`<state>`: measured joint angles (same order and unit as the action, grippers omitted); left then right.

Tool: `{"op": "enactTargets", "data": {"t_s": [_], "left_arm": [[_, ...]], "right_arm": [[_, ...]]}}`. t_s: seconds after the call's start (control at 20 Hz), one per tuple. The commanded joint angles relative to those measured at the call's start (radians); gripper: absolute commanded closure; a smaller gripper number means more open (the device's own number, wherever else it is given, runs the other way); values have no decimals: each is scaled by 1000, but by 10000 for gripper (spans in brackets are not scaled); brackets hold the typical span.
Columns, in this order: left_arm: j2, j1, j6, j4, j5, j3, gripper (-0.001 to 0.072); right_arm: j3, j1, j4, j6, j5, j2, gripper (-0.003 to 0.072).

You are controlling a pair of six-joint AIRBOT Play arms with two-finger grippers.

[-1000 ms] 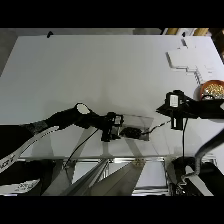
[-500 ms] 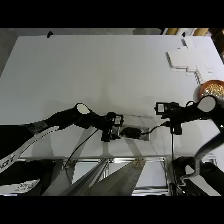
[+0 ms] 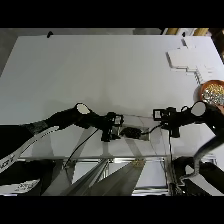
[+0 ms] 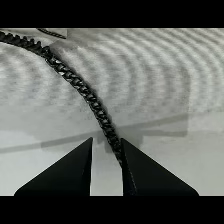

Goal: Fold the box and place the chain.

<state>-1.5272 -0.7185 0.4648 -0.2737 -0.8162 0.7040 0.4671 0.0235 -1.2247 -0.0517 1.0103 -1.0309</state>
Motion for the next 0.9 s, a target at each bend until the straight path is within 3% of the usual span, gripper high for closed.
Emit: {"op": "enactTargets", "data": {"t_s": [0.0, 0.05, 0.15, 0.35, 0.6, 0.85], "left_arm": [[0, 0, 0, 0, 0, 1, 500], [0, 0, 0, 0, 0, 0, 500], [0, 0, 0, 0, 0, 0, 500], [0, 0, 0, 0, 0, 1, 500], [0, 0, 0, 0, 0, 1, 500], [0, 0, 0, 0, 0, 1, 500]], "right_arm": [[-5, -1, -1, -10, -23, -31, 512], [-5, -1, -1, -10, -23, -34, 516], [-5, -1, -2, -10, -11, -28, 673], [-5, -1, 63, -8, 22, 88, 671], [-5, 0, 217, -4, 167, 334, 672], [-5, 0, 380, 85, 323, 476, 670]]}}
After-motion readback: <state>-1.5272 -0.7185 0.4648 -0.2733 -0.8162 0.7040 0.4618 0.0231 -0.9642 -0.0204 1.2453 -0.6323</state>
